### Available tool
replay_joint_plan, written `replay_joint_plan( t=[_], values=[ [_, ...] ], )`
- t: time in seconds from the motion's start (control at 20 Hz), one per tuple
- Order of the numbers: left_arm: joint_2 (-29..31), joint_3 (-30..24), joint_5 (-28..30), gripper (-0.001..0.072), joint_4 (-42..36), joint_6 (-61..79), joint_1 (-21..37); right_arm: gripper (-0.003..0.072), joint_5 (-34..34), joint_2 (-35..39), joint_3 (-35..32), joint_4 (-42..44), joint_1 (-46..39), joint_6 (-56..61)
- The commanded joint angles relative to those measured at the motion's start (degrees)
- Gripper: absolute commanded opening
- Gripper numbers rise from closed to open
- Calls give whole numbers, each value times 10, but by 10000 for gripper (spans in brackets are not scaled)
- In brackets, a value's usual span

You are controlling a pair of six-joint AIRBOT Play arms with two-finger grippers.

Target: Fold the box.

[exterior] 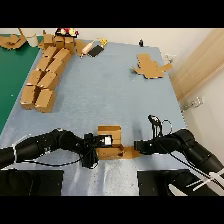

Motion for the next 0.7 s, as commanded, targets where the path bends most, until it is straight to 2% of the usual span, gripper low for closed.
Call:
replay_joint_plan(
  t=[0.0, 0.45, 0.65],
  values=[
    [0, 0, 0, 382, 0, 0, 0, 1, 19, -13, 0, 40, 0, -17],
    [0, 0, 0, 382, 0, 0, 0, 1, 10, -13, -6, 57, 0, -23],
    [0, 0, 0, 382, 0, 0, 0, 1, 10, -13, -6, 104, 0, -47]
  ],
)
